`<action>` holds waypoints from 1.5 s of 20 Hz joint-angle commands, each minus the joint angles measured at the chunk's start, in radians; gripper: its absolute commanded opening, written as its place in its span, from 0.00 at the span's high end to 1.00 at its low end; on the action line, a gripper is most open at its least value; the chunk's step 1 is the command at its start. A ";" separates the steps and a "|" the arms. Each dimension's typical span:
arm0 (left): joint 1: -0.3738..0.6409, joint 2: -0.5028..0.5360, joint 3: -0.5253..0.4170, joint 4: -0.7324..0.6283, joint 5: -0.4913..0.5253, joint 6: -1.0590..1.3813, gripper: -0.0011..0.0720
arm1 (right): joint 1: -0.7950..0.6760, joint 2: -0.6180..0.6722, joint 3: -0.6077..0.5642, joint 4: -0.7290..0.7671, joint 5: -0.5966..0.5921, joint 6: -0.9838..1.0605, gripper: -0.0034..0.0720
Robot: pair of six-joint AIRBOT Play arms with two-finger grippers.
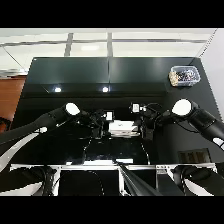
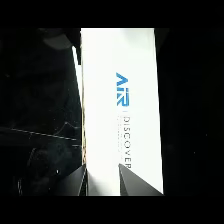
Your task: Fold the box and place the chain.
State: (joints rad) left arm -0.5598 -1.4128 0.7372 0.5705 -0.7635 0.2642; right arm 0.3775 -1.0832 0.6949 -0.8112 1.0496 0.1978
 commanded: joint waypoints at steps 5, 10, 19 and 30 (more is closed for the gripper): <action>0.000 -0.001 0.001 -0.001 0.003 0.001 0.22 | 0.001 -0.003 -0.007 -0.003 -0.022 0.013 0.55; 0.000 -0.001 0.001 -0.001 0.003 0.001 0.22 | -0.006 0.021 0.002 -0.029 -0.003 0.102 0.55; 0.000 -0.001 0.001 -0.002 0.004 0.000 0.22 | -0.050 0.087 -0.042 0.197 0.061 0.821 0.93; 0.000 -0.001 0.001 -0.002 0.004 0.000 0.22 | -0.051 -0.006 -0.138 0.222 -0.154 0.837 0.93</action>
State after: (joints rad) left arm -0.5598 -1.4128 0.7372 0.5686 -0.7597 0.2646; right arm 0.3271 -1.0546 0.5640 -0.5499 0.9329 1.0119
